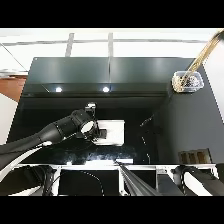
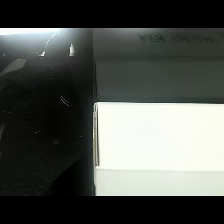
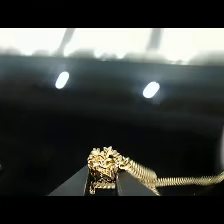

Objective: Fold the box and place the chain.

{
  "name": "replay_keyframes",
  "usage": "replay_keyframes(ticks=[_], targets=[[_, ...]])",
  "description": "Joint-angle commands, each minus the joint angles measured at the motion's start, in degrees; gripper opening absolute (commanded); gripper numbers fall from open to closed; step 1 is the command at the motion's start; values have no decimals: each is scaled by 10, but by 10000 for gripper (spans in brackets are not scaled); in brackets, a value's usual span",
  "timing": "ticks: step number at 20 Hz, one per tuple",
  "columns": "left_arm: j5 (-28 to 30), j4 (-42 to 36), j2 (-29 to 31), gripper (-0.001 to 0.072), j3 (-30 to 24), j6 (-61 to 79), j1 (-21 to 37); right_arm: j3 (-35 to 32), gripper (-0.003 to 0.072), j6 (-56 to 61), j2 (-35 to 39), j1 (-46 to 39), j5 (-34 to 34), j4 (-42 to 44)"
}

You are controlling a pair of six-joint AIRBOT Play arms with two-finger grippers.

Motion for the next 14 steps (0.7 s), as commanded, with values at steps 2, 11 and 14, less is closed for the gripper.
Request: replay_keyframes(ticks=[2, 11, 14], targets=[[1, 0, 0, 32, 0, 0, 0, -137, 44, -13, 67, 122, 53, 3], [0, 0, 0, 31, 0, 0, 0, -226, 43, -4, 71, 322, 38, 38], [0, 0, 0, 31, 0, 0, 0, -226, 43, -5, 70, 351, 18, 67]])
